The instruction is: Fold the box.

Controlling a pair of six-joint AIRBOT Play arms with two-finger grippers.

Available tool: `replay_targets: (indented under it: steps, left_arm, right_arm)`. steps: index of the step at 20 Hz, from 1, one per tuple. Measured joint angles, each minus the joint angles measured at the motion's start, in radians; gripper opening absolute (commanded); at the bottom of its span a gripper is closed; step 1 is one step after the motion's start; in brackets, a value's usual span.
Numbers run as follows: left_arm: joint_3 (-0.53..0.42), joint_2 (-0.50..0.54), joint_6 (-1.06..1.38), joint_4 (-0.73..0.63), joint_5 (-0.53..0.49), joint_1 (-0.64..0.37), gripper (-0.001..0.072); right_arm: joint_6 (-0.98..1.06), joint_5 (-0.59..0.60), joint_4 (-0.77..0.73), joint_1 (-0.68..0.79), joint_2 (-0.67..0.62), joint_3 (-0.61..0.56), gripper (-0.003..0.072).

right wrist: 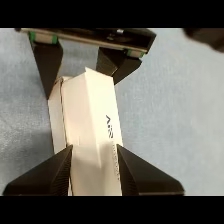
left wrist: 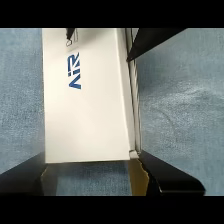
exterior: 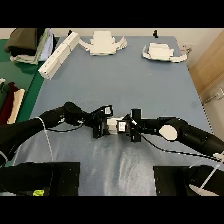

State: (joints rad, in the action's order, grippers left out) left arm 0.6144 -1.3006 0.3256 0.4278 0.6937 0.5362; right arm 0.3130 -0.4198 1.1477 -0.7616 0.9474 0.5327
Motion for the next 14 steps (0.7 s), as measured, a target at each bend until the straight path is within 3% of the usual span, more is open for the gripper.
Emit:
replay_targets:
  steps: [10, 12, 14]
  left_arm:
    - [-0.001, 0.0, 0.0, 0.0, 0.0, 0.001, 0.0482]
    - [-0.001, 0.0, 0.0, 0.0, -0.001, 0.001, 0.0482]
    - [-0.001, 0.0, 0.0, 0.0, -0.003, 0.001, 0.0482]
  right_arm:
    - [0.0, -0.077, -0.033, 0.0, -0.02, 0.0, 0.0403]
    - [0.0, -0.077, -0.034, 0.0, -0.027, 0.0, 0.0284]
    - [0.0, -0.072, -0.035, 0.0, -0.03, 0.0, 0.0281]
